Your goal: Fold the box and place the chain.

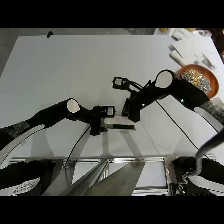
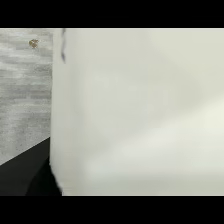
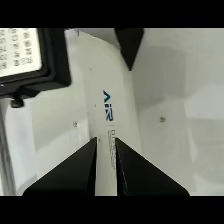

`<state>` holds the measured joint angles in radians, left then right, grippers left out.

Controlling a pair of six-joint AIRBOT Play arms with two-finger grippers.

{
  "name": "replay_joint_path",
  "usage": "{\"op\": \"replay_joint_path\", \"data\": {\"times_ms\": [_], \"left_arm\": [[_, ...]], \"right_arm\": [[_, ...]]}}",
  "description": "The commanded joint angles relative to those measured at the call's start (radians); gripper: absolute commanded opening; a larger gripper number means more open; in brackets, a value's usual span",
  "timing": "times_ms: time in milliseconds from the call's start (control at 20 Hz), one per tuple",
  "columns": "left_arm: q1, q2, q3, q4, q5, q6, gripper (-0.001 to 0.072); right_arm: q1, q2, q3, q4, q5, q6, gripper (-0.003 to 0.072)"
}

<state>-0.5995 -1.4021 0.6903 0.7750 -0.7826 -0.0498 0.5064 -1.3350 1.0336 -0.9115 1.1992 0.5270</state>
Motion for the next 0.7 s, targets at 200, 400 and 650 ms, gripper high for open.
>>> {"op": "replay_joint_path", "data": {"times_ms": [200, 400, 650], "left_arm": [[0.000, 0.001, 0.000, 0.000, 0.000, 0.000, 0.0134], [0.000, 0.001, 0.000, 0.000, 0.000, 0.000, 0.0134], [0.000, 0.001, 0.000, 0.000, 0.000, 0.000, 0.0134]], "right_arm": [[0.086, 0.062, -0.048, -0.040, -0.039, -0.066, 0.0209], [0.093, 0.103, -0.103, -0.129, -0.122, -0.065, 0.0300], [0.093, 0.103, -0.138, -0.187, -0.179, -0.065, 0.0265]]}}
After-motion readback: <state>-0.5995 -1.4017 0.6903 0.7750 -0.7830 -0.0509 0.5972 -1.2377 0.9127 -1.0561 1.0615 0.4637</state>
